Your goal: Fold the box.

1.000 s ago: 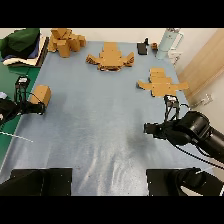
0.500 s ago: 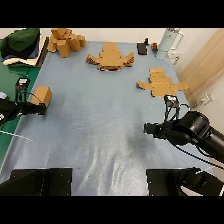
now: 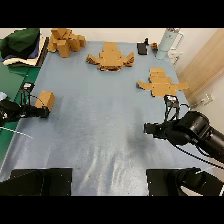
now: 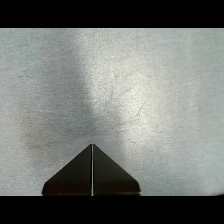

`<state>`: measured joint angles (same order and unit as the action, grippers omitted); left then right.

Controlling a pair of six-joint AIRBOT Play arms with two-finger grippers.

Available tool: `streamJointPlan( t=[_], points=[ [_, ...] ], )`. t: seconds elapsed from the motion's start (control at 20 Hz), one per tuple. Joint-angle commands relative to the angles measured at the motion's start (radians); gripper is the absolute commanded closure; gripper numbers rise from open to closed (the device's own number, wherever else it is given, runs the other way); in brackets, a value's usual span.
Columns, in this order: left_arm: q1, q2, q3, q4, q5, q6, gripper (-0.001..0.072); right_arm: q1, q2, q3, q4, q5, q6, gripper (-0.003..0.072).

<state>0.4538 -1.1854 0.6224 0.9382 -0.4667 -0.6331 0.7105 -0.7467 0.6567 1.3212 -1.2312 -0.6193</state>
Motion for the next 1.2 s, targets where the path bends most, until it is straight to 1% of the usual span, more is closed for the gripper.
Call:
streamJointPlan(
  t=[0.0,1.05,1.1,1.15],
  points=[
    [0.001,-0.005,0.0,0.001,-0.005,0.0,0.0181,0.0,0.0,0.001,0.0,0.0,0.0,0.0681],
    [0.001,-0.006,-0.001,0.01,-0.016,0.005,0.0171,0.0,0.0,0.001,0.0,0.0,0.0,0.0681],
    [0.001,-0.006,-0.001,0.01,-0.017,0.006,0.0133,0.0,0.0,0.0,0.0,0.0,0.0,0.0681],
    [0.001,-0.006,-0.001,0.014,-0.016,0.007,0.0005,0.0,0.0,0.0,0.0,0.0,0.0,0.0681]
  ],
)
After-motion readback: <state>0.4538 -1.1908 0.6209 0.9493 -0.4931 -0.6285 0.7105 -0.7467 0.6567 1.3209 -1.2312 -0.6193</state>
